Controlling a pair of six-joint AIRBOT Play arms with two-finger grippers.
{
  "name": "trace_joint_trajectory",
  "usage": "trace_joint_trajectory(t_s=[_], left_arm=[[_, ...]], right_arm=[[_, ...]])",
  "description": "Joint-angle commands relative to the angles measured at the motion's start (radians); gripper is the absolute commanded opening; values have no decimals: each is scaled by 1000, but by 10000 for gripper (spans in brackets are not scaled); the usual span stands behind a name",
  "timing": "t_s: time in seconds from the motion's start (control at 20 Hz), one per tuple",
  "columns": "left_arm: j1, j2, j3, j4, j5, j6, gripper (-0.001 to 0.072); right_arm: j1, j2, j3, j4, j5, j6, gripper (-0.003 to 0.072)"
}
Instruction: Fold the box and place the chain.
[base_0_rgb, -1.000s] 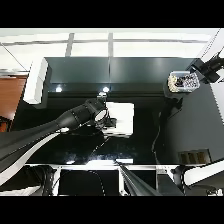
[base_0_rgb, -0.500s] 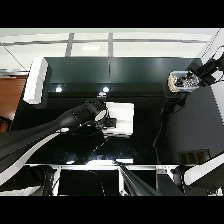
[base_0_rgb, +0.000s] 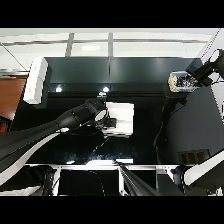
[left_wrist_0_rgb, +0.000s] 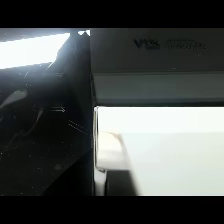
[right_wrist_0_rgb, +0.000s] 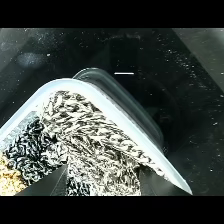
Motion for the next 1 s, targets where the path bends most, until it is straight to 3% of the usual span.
trace_joint_trajectory(t_s=[0.0,0.05,0.25,0.3,0.35,0.55,0.95], left_arm=[[0,0,0,0,0,0,28],[0,0,0,0,0,0,29],[0,0,0,0,0,0,29],[0,0,0,0,0,0,28],[0,0,0,0,0,0,28],[0,0,0,0,0,0,28],[0,0,0,0,0,0,28]], right_arm=[[1,-5,1,4,-3,-10,407],[2,-6,1,4,-7,-30,370],[2,-8,1,8,11,-73,354],[2,-8,1,14,24,-97,71],[0,-6,1,30,35,-120,14],[-1,58,1,22,56,-204,13],[-2,359,1,29,1,-409,13]])
